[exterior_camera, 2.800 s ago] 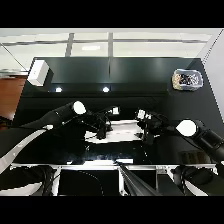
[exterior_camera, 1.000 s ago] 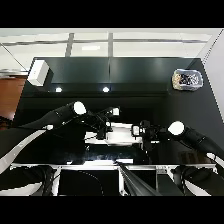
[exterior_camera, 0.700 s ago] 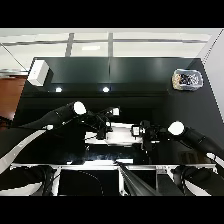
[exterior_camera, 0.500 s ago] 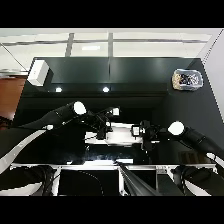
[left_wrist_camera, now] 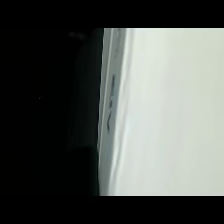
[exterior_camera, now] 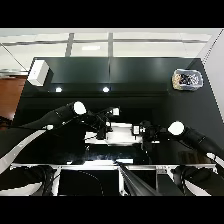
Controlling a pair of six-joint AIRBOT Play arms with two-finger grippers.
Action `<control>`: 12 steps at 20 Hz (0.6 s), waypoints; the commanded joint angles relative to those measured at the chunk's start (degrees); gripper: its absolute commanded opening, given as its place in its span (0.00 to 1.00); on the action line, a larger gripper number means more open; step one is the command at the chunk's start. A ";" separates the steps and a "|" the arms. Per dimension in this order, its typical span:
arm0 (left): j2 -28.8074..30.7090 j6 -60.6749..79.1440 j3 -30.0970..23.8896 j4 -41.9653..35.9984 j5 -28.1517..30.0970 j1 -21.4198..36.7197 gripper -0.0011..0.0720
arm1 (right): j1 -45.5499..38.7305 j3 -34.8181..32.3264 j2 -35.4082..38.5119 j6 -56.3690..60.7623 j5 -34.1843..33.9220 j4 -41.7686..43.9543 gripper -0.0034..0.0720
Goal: Fold the box and place the chain.
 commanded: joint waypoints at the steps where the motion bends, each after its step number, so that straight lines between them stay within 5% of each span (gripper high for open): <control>1: 0.04 0.02 0.04 0.02 -0.63 0.00 0.05 | -0.04 0.02 -0.02 1.11 0.48 0.17 0.98; 12: 0.04 0.02 0.04 0.04 -0.63 0.00 0.05 | -0.98 0.02 1.16 3.43 0.63 0.61 0.98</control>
